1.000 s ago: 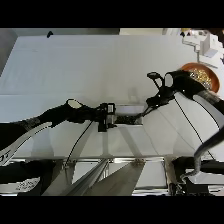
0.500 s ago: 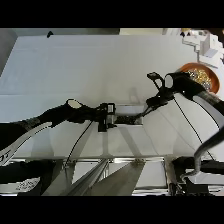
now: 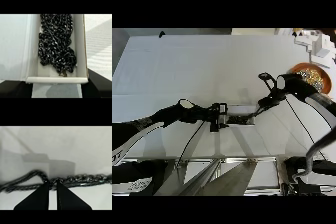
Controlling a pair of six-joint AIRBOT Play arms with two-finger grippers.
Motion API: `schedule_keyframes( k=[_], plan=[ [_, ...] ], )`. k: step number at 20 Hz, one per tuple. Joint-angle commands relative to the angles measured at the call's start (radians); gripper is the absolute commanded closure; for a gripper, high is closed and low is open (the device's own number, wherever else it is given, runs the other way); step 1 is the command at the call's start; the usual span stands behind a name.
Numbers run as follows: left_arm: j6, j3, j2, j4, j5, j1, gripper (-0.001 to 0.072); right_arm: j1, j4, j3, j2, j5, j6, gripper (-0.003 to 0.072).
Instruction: Fold the box and place the chain.
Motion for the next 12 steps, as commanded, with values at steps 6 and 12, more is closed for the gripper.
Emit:
schedule_keyframes(
  k=[6,12],
  plan=[
    [0.0,0.001,0.0,0.0,0.0,0.0,0.0456,-0.001,-0.014,0.002,0.282,0.074,-0.003,0.0671],
    [0.0,0.001,0.0,0.0,0.0,0.0,0.0456,0.061,0.175,0.002,0.513,0.173,-0.13,0.0671]
  ],
)
